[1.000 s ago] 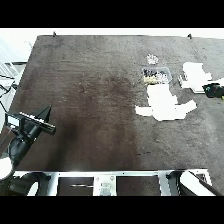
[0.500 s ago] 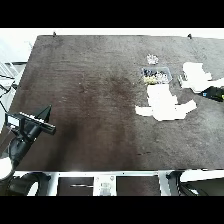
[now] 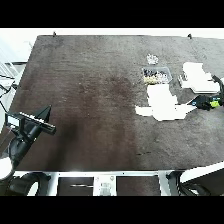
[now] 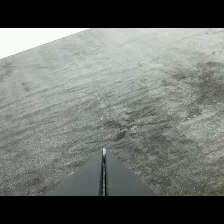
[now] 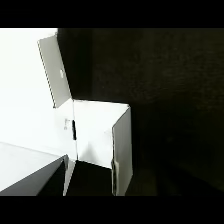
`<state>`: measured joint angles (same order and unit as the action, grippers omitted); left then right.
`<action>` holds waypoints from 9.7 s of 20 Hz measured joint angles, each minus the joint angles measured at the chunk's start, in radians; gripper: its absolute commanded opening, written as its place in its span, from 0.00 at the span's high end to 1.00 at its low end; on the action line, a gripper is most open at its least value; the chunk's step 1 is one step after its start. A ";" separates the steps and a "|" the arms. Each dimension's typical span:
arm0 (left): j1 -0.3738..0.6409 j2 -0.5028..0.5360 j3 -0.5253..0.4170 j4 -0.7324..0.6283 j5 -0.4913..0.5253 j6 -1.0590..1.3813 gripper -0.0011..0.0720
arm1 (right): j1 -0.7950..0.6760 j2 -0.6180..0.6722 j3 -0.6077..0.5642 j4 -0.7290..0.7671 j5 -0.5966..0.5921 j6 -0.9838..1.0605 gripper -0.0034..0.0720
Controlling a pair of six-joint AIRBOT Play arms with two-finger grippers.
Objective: Fold the box and place the chain.
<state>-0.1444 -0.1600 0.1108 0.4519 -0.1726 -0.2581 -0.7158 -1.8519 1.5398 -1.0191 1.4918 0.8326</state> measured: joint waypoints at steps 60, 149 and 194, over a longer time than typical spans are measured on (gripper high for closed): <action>0.003 -0.543 0.386 -0.020 -0.069 -0.096 0.08 | 0.727 0.205 -0.575 0.757 -0.592 -0.171 0.94; 0.014 -1.905 1.470 -0.115 -1.026 0.601 0.96 | 0.586 0.220 -0.597 1.054 -0.435 -0.815 0.48; 0.014 -1.906 1.458 -0.097 -0.995 0.599 0.96 | 0.914 0.283 -0.596 0.668 -0.760 -1.161 0.00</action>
<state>-0.1307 -2.0659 1.5692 0.3550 -1.1675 0.3412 0.1982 -1.5692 0.9436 -0.3511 0.7315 -0.3286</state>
